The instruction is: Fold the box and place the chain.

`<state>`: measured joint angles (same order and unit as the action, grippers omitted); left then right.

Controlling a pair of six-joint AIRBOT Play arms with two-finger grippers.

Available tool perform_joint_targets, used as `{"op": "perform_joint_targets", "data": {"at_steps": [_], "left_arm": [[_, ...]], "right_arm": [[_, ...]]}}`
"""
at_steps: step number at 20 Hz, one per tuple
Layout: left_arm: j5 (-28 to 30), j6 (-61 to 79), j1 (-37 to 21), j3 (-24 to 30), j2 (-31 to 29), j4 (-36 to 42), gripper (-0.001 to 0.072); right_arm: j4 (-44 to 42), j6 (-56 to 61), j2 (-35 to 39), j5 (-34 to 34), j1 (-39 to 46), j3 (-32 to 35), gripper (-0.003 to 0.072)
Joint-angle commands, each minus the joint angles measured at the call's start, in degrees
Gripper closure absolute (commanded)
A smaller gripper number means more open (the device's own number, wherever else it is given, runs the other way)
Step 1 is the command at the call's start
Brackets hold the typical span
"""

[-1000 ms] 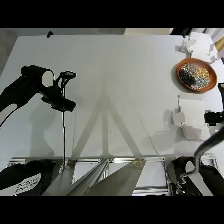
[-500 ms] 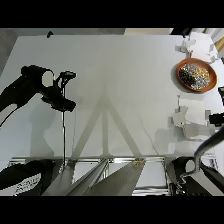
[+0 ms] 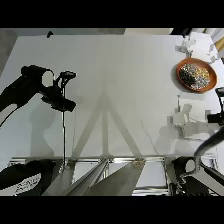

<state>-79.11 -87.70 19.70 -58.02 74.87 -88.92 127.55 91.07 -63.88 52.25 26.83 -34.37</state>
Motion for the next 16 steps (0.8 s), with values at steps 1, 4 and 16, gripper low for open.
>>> {"op": "perform_joint_targets", "data": {"at_steps": [1, 4, 16], "left_arm": [[0.0, 0.0, 0.0, 0.0, 0.0, 0.0, 0.0697], [0.0, 0.0, 0.0, 0.0, 0.0, 0.0, 0.0697], [0.7, 1.1, 0.0, 0.0, 0.0, -0.1, 0.0697]], "right_arm": [[-6.7, -6.3, 3.9, 0.7, -2.1, 0.0, 0.0669], [-19.8, -10.4, 13.6, 0.0, -8.4, 0.0, 0.067], [-59.9, -14.4, 32.3, 2.0, -31.7, 13.6, 0.0669]]}}
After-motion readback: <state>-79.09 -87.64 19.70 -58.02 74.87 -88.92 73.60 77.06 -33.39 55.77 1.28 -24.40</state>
